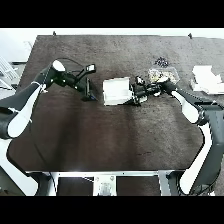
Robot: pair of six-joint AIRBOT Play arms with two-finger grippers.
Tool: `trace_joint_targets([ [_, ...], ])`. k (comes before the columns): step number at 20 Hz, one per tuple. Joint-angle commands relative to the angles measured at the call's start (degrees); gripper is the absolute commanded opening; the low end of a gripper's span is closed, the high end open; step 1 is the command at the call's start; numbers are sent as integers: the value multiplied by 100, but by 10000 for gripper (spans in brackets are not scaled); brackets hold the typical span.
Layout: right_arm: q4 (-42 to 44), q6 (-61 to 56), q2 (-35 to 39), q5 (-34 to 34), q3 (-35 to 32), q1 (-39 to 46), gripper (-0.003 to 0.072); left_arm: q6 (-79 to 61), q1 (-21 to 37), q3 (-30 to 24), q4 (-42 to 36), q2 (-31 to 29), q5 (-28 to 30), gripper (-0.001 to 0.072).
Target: Fold the box and place the chain.
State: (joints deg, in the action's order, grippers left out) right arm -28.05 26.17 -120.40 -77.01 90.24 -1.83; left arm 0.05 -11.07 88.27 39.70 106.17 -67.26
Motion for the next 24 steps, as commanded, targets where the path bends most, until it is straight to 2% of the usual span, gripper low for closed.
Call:
trace_joint_targets([
  [1,0,-2,-2,0,0,0,625,-1071,70,-535,-636,2,605,718],
  [11,0,-2,-2,0,0,0,625,-2288,59,-520,-1711,542,619,718],
  [17,0,-2,-2,0,0,0,625,-2457,-94,-516,-1821,551,817,718],
  [22,0,-2,-2,0,0,0,626,-2435,-103,-485,-1886,557,699,718],
  [24,0,-2,-2,2,0,0,625,-2127,-83,-243,-1856,734,374,719],
])
